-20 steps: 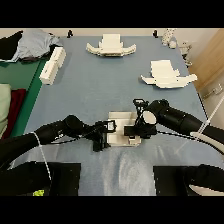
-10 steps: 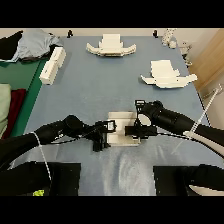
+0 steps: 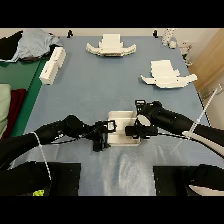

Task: Fold the box.

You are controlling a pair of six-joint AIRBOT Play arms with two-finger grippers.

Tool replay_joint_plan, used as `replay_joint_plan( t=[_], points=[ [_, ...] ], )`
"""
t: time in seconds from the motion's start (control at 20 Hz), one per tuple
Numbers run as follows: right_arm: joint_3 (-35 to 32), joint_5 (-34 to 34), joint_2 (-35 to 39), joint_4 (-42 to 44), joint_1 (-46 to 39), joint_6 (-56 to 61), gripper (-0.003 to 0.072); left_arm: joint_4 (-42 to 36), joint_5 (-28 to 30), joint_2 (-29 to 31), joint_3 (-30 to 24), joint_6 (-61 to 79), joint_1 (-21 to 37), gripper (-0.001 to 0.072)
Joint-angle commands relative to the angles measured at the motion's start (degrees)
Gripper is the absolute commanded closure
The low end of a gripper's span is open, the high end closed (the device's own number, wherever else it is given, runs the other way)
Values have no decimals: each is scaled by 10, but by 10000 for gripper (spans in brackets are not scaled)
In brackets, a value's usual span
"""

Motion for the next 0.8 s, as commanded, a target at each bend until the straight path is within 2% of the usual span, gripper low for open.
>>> replay_joint_plan(
  t=[0.0, 0.15, 0.2, 0.4, 0.55, 0.6, 0.65, 0.75],
  points=[
    [1, -2, 1, 20, 2, -8, 337, 0, 0, 0, 0, 0, 0, 106],
    [1, -2, 5, 38, 2, -25, 317, 0, 0, 0, 0, 0, 0, 105],
    [1, -2, 9, 47, 2, -28, 220, 0, 0, 0, 0, 0, 0, 106],
    [15, 29, 42, 28, -3, -31, 210, 0, 0, 0, 0, 0, 0, 106],
    [42, 78, 78, 2, -10, -31, 211, 0, 0, 0, 0, 0, 0, 106],
    [50, 95, 94, -19, -10, -31, 229, 0, 0, 0, 0, 0, 0, 106],
    [55, 112, 110, -43, -10, -31, 316, 0, 0, 0, 0, 0, 0, 106],
    [55, 143, 138, -96, -23, -32, 585, 0, 0, 0, 0, 0, 0, 106]
  ],
)
